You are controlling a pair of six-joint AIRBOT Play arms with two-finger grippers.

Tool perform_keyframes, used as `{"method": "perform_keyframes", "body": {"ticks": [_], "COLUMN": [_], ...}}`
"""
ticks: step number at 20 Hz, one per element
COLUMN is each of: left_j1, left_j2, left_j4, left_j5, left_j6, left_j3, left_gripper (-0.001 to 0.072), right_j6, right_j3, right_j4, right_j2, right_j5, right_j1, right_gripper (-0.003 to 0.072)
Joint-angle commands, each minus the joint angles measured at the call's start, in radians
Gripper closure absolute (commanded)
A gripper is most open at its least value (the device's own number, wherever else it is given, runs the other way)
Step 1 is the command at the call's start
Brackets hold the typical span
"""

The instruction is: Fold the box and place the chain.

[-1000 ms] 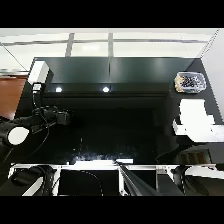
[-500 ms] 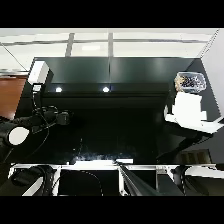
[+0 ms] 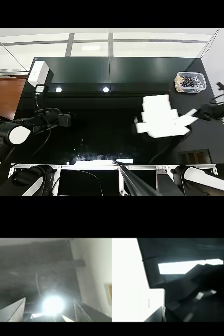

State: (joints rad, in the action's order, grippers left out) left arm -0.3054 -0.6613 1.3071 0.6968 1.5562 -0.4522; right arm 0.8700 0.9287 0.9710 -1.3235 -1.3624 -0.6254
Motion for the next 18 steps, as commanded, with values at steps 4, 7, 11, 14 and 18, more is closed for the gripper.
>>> {"method": "perform_keyframes", "body": {"ticks": [4, 7, 11, 14, 18], "left_j1": [-0.069, -0.067, -0.067, -0.067, -0.080], "left_j2": [-0.136, -0.218, -0.316, -0.395, -0.452], "left_j4": [-0.297, -0.503, -0.542, -0.542, -0.551], "left_j5": [0.023, 0.022, 0.067, 0.157, 0.148], "left_j6": [-0.104, -0.278, -0.300, -0.297, -0.362], "left_j3": [-0.002, -0.025, -0.114, -0.188, -0.225], "left_gripper": [0.0006, 0.0006, 0.0007, 0.0007, 0.0007], "right_j6": [-0.097, -0.241, -0.261, -0.261, -0.261], "right_j3": [-0.345, -0.563, -0.667, -0.667, -0.667], "right_j4": [-0.430, -0.703, -0.730, -0.705, -0.704], "right_j2": [0.295, 0.469, 0.555, 0.555, 0.555], "right_j5": [0.195, 0.352, 0.454, 0.461, 0.479], "right_j1": [0.295, 0.406, 0.534, 0.589, 0.596], "right_gripper": [0.0676, 0.0676, 0.0676, 0.0676, 0.0676]}}
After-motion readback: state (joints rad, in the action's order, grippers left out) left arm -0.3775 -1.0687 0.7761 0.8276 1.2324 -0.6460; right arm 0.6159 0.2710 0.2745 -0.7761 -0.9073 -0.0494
